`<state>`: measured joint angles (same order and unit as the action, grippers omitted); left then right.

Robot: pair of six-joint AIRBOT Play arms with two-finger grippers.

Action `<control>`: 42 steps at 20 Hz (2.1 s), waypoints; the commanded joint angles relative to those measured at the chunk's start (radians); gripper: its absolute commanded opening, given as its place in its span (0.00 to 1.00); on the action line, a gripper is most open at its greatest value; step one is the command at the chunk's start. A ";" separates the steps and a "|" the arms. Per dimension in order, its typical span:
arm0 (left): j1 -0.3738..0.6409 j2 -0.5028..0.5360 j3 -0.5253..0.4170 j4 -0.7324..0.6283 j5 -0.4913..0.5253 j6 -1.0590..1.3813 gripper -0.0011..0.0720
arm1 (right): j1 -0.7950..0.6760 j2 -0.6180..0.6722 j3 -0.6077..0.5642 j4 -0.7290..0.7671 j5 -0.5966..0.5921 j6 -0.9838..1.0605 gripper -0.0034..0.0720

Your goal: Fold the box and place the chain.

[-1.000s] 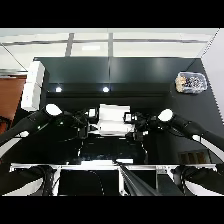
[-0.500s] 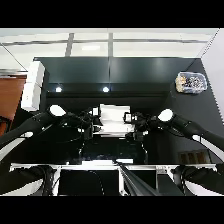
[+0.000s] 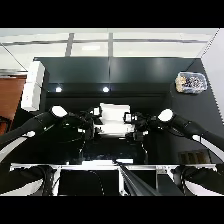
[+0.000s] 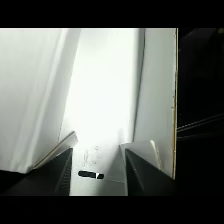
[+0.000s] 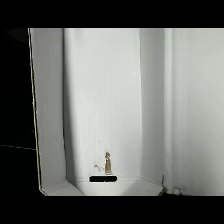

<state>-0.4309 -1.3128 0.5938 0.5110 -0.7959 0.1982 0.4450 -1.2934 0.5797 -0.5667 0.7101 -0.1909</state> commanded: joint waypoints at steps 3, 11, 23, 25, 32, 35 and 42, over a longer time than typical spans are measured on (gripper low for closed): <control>0.000 0.000 0.000 0.001 -0.002 0.008 0.42 | 0.000 0.000 0.000 0.001 0.000 0.000 0.31; 0.069 0.004 0.053 0.085 -0.113 -0.111 0.05 | 0.000 0.000 0.000 0.001 0.000 0.000 0.31; 0.698 0.113 0.032 0.335 -0.242 -1.330 0.05 | 0.000 0.000 0.000 0.001 0.000 0.000 0.31; 0.739 0.042 0.001 0.258 -0.304 -1.329 0.05 | 0.000 0.000 0.000 0.000 0.000 0.000 0.31; 0.499 -0.178 0.000 0.133 -0.396 -1.196 0.05 | 0.000 0.000 0.000 0.001 0.000 0.000 0.31; 0.393 -0.190 0.017 0.055 -0.417 -1.135 0.05 | 0.000 0.000 0.000 0.001 0.000 0.000 0.31; 0.365 -0.188 0.108 0.034 -0.500 -1.093 0.25 | 0.000 0.000 0.000 0.001 0.000 0.000 0.31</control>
<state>-0.0536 -1.4982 0.6682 0.5598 -1.2499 -0.9123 0.4454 -1.2934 0.5797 -0.5663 0.7097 -0.1909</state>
